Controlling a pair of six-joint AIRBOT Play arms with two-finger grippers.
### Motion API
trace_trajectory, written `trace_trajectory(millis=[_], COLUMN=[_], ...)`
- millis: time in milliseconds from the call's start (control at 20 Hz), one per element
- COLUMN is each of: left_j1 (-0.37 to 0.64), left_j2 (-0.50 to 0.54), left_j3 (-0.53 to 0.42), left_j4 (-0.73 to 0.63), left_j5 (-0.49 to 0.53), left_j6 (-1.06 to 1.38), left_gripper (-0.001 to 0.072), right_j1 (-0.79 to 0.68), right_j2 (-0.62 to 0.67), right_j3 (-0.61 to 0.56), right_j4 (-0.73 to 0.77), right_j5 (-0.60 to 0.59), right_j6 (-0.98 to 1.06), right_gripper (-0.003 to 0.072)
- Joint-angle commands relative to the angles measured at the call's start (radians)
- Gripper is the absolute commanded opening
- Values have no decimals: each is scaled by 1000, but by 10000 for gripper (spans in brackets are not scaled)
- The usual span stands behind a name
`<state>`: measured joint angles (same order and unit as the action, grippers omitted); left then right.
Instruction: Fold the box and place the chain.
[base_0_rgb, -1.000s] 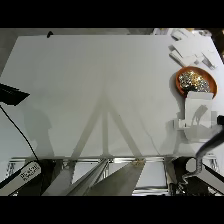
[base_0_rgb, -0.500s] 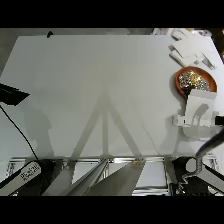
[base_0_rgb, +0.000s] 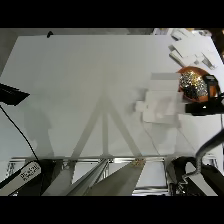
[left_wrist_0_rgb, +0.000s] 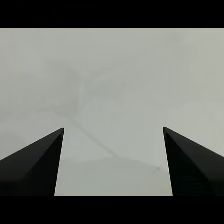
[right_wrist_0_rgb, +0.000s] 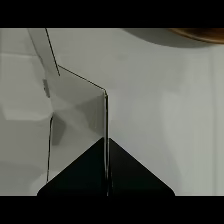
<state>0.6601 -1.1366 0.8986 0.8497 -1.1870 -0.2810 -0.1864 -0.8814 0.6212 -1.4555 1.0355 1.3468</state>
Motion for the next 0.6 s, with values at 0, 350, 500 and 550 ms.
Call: trace_trajectory(millis=[0, 350, 500, 550], left_j1=[0, 0, 0, 0], left_j2=[1, -1, -1, -1], left_j3=[0, 0, 0, 0], left_j4=[0, 0, 0, 0], left_j5=[0, 1, 0, 0], left_j6=[0, 0, 0, 0], left_gripper=[695, 695, 695, 695], right_j1=[194, 447, 512, 524], right_j2=[113, 201, 201, 201], right_j3=[-120, -241, -241, -241], right_j4=[235, 259, 260, 260], right_j5=[-111, -221, -248, -251], right_j6=[-5, 94, 101, 106], right_gripper=[17, 17, 17, 17])
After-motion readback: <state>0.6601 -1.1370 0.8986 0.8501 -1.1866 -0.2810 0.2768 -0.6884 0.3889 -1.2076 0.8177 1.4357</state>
